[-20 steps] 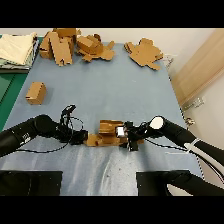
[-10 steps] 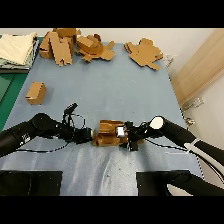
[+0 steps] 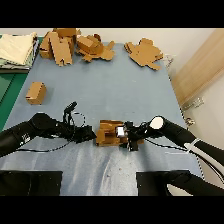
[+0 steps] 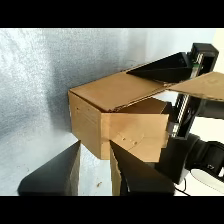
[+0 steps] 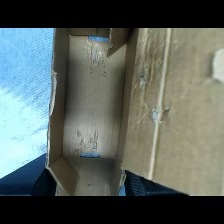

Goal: Fold the box.

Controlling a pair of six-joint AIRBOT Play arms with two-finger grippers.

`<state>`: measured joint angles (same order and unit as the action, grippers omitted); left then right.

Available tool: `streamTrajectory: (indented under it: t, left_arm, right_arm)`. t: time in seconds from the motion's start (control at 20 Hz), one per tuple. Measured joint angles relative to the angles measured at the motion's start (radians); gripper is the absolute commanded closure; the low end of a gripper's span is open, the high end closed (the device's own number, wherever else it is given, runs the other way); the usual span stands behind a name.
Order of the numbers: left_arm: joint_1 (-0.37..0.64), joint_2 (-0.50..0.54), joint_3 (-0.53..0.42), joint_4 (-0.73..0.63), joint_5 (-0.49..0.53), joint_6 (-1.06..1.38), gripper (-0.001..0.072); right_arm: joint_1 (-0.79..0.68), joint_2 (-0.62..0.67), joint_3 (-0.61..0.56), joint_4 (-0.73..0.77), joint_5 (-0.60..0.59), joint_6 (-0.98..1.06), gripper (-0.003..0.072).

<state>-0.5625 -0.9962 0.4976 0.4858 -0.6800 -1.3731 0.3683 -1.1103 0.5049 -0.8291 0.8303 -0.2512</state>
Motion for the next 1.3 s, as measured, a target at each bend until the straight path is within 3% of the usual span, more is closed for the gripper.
streamTrajectory:
  t: [0.05, 0.1, 0.15, 0.55, 1.05, 1.3]
  left_arm:
    - [0.000, 0.000, 0.000, -0.005, 0.002, 0.003, 0.0394]
    - [0.000, 0.000, 0.000, -0.008, 0.002, 0.010, 0.0292]
    - [0.000, 0.000, 0.000, -0.012, 0.003, 0.013, 0.0271]
    - [-0.050, -0.023, 0.047, 0.011, 0.017, -0.023, 0.0274]
    - [-0.274, -0.165, 0.290, 0.602, -0.075, -0.585, 0.0273]
    - [-0.305, -0.220, 0.361, 0.711, -0.119, -0.680, 0.0273]
  right_arm:
    - [0.000, 0.000, 0.000, 0.000, 0.000, 0.000, 0.0234]
    - [0.000, 0.000, 0.000, 0.000, 0.000, 0.000, 0.0234]
    - [0.000, 0.000, 0.000, 0.000, 0.000, 0.000, 0.0234]
    - [0.000, 0.000, 0.000, 0.000, 0.000, 0.000, 0.0234]
    - [0.000, 0.002, 0.000, 0.000, 0.000, 0.002, 0.0234]
    - [0.000, 0.002, 0.000, 0.000, 0.000, 0.002, 0.0234]
